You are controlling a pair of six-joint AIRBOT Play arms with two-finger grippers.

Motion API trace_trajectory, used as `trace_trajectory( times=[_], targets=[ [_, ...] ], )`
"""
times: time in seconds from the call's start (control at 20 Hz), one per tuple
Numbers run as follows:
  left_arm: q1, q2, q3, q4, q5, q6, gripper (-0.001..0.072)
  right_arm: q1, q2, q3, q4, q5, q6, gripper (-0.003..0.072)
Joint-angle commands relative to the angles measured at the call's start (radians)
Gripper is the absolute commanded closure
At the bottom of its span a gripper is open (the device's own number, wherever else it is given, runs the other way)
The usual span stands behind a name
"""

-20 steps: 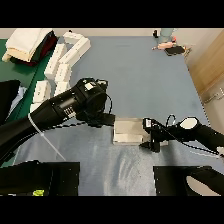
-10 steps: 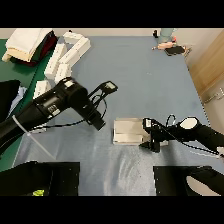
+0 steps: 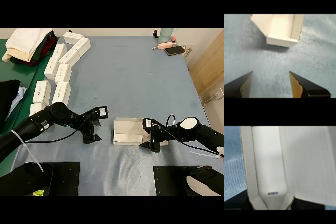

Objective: Fold the box.

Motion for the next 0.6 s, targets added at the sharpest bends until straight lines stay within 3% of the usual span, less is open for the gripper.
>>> trace_trajectory(
  times=[0.0,0.2,0.55],
  targets=[
    [-0.021,-0.062,-0.045,-0.195,0.081,0.337,0.0013,0.0,0.001,0.001,0.0,0.0,0.0,0.018],
    [-0.078,-0.171,-0.045,-0.317,0.165,0.388,0.0013,0.0,0.001,0.001,0.0,0.0,0.0,0.0179],
    [-0.154,-0.225,-0.038,-0.37,0.206,0.38,0.0013,0.0,0.001,0.001,0.0,0.0,0.0,0.018]
  ],
)
